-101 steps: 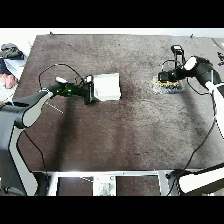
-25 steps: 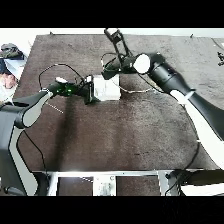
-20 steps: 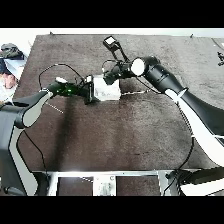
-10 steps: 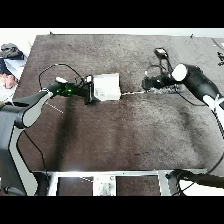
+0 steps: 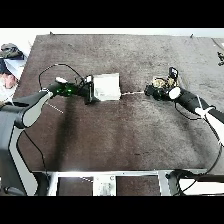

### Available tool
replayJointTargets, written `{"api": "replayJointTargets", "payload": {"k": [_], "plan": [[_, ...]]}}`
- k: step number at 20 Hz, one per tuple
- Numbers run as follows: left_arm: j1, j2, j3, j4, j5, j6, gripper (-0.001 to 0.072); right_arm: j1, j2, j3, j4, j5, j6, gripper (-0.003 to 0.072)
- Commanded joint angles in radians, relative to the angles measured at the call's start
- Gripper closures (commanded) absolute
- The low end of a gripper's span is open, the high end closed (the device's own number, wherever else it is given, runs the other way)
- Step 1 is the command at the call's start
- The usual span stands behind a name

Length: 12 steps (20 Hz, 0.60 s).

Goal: Fold the box and place the chain.

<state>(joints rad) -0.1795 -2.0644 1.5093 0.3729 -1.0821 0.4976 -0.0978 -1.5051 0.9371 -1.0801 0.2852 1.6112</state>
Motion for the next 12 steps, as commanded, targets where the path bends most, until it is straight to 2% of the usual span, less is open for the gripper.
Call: {"api": "replayJointTargets", "payload": {"k": [1,4,6,8,9,10,12], "plan": [[0.001,0.0,0.0,0.0,0.0,0.0,0.0433,-0.001,-0.078,0.026,0.086,-0.101,0.01,0.0255],[0.001,0.0,0.0,0.0,0.0,0.0,0.0432,-0.001,-0.146,0.087,0.1,-0.115,0.05,0.0256],[0.001,0.0,0.0,0.0,0.0,0.0,0.0433,0.001,-0.162,0.107,0.102,-0.122,0.055,0.0419],[0.001,0.0,0.0,0.0,0.0,0.0,0.0433,0.001,-0.164,0.107,0.101,-0.13,0.073,0.0421],[0.001,0.0,0.0,0.0,0.0,0.0,0.0433,0.001,-0.162,0.108,0.102,-0.129,0.073,0.058],[0.001,0.0,0.0,0.0,0.0,0.0,0.0433,0.007,-0.153,0.108,0.104,-0.123,0.072,0.0703],[0.001,0.0,0.0,0.0,0.0,0.0,0.0433,0.048,-0.101,0.108,0.103,-0.124,0.035,0.0704]]}}
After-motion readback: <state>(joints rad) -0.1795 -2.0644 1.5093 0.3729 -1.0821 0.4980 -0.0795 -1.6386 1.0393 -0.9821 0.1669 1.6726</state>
